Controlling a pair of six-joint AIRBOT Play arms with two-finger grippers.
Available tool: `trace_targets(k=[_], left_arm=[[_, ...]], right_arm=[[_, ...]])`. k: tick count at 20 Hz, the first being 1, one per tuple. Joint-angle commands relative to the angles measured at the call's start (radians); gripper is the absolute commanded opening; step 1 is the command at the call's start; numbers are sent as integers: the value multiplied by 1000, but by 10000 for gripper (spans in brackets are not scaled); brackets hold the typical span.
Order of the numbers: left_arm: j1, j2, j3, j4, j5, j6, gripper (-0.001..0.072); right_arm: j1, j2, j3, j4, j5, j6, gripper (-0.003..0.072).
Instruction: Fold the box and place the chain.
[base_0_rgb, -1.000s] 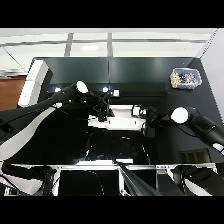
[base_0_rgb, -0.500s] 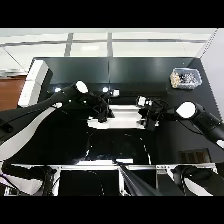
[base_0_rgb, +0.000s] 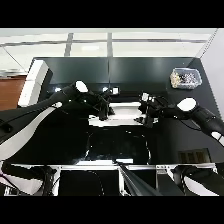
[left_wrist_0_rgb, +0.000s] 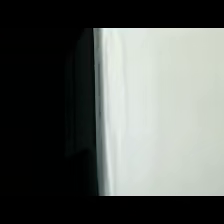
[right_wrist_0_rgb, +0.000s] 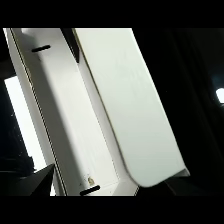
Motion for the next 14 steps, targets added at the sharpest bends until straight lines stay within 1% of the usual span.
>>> trace_targets(k=[1, 4, 6, 14], left_arm=[[2, -1, 0, 32, 9, 5, 22], [2, -2, 0, 35, 1, 3, 24], [2, -2, 0, 35, 2, 3, 23], [2, -2, 0, 35, 3, -4, 23]], right_arm=[[-5, -63, 1, 96, 26, -132, 699], [-5, -101, 1, 95, 44, -141, 699], [-5, -113, 0, 94, 65, -181, 699], [-4, -176, -2, 61, 64, -272, 699]])
